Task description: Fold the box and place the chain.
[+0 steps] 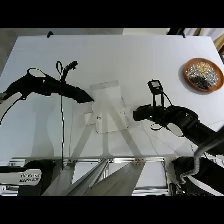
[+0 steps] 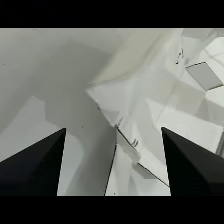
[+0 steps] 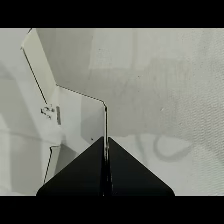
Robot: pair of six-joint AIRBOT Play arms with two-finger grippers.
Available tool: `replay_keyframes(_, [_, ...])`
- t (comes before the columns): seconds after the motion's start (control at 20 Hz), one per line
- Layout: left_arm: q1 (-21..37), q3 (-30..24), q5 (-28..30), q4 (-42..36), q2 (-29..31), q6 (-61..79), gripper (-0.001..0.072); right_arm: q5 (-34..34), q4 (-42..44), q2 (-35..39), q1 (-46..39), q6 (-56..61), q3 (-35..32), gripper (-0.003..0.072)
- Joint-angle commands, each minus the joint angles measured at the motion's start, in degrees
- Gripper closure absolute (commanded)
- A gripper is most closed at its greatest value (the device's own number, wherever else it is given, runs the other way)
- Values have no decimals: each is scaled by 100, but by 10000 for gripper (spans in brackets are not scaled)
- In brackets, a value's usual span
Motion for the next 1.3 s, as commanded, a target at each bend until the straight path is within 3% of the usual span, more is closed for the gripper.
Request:
replay_keyframes(0.0, [17,-2,-446,-426,-214,166,50,-9,0,4,4,0,-2,676])
replay_keyframes(0.15, [-186,-2,-640,-717,-629,319,51,-7,0,4,4,0,-2,676])
replay_keyframes(0.45, [-538,-2,-118,-730,-868,614,95,-7,0,4,4,0,-2,676])
replay_keyframes(0.65, [-507,-2,-302,-293,-870,616,231,-7,0,4,4,0,-2,676])
replay_keyframes(0.75, [-516,-2,-380,-251,-870,732,365,-7,0,4,4,0,-2,676])
replay_keyframes(0.85, [-516,-2,-376,-251,-868,844,554,-7,0,4,4,0,-2,676])
replay_keyframes(1.0, [-516,-2,-372,-293,-866,1110,696,-4,0,4,4,0,-2,676])
replay_keyframes(1.25, [-518,-2,-404,-293,-863,1801,706,-4,203,4,4,2,0,669])
